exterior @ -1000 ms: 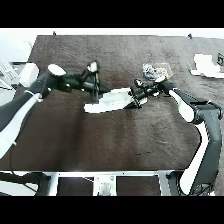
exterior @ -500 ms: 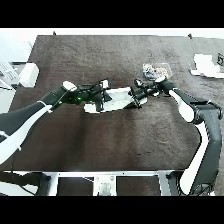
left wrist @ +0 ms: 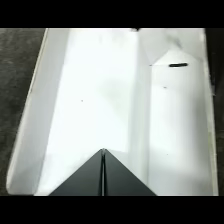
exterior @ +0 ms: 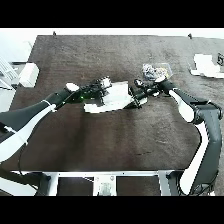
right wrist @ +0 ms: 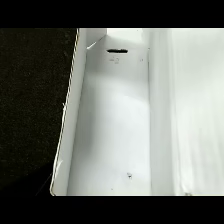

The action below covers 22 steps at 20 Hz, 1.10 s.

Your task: Fold the box and place the chain.

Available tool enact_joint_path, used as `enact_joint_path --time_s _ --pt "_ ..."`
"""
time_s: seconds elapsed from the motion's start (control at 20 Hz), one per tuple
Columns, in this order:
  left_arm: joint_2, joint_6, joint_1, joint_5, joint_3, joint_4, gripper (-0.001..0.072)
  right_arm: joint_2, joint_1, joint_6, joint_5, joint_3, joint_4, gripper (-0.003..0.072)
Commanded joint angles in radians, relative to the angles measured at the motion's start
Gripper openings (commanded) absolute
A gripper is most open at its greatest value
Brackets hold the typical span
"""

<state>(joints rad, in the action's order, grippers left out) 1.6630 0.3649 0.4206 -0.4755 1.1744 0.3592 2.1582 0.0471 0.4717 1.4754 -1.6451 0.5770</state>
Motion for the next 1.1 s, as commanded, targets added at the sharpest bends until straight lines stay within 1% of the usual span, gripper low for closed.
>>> enact_joint_path --time_s 0.0,0.25,0.55,0.9,1.0,1.05 --pt "0.002 0.01 0.0 0.039 0.013 0.0 0.002 0.0 0.0 0.0 0.0 -0.001 0.0 0.0289" --pt "0.011 0.011 0.0 0.058 0.013 0.0 0.002 0.0 0.0 0.0 0.0 -0.001 0.0 0.0289" --pt "0.064 0.011 0.0 0.066 0.014 0.0 0.0019 0.0 0.0 0.0 0.0 -0.001 0.0 0.0289" --pt "0.065 0.03 0.0 0.056 0.016 0.0 0.002 0.0 0.0 0.0 0.0 -0.001 0.0 0.0289" --pt "0.05 0.029 0.0 0.024 0.016 0.0 0.002 0.0 0.0 0.0 0.0 -0.001 0.0 0.0289" --pt "0.035 0.029 0.0 -0.011 0.016 0.0 0.002 0.0 0.0 0.0 0.0 -0.001 0.0 0.0288"
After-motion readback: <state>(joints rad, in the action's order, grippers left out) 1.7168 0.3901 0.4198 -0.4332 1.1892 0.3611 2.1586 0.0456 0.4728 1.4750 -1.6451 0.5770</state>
